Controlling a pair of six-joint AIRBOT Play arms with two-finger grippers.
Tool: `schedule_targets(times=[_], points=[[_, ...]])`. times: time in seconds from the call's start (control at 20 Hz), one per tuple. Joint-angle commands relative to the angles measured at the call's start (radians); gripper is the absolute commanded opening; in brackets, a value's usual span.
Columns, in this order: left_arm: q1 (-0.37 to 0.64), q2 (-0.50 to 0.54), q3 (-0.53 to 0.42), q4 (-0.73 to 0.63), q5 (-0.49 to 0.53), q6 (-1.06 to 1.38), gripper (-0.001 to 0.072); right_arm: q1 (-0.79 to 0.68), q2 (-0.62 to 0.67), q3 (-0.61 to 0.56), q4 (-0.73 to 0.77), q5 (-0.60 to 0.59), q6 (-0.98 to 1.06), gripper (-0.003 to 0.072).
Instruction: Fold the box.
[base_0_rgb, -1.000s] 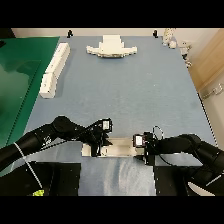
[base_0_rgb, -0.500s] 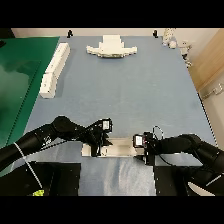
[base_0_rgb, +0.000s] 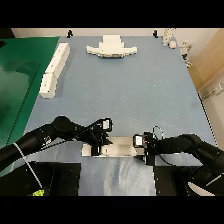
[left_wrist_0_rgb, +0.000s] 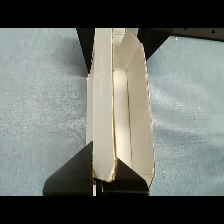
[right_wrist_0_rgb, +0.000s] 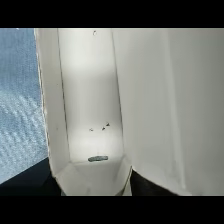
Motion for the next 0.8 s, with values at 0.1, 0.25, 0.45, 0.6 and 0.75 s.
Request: schedule_targets(times=[0.1, 0.25, 0.45, 0.6, 0.75], points=[[0.000, 0.000, 0.001, 0.000, 0.002, 0.000, 0.0019, 0.001, 0.001, 0.000, 0.000, 0.000, 0.000, 0.0538], [0.000, 0.001, 0.001, 0.000, 0.003, 0.000, 0.0187, 0.001, 0.001, 0.000, 0.000, 0.000, 0.000, 0.0538], [0.003, 0.003, 0.002, 0.006, 0.002, -0.005, 0.0380, 0.001, 0.001, 0.000, 0.000, 0.000, 0.000, 0.0538], [0.045, 0.064, 0.006, 0.156, -0.021, -0.201, 0.0381, 0.001, 0.001, 0.000, 0.000, 0.000, 0.000, 0.0537], [0.121, 0.206, 0.028, 0.467, -0.209, -0.600, 0.0380, 0.001, 0.001, 0.000, 0.000, 0.000, 0.000, 0.0538]])
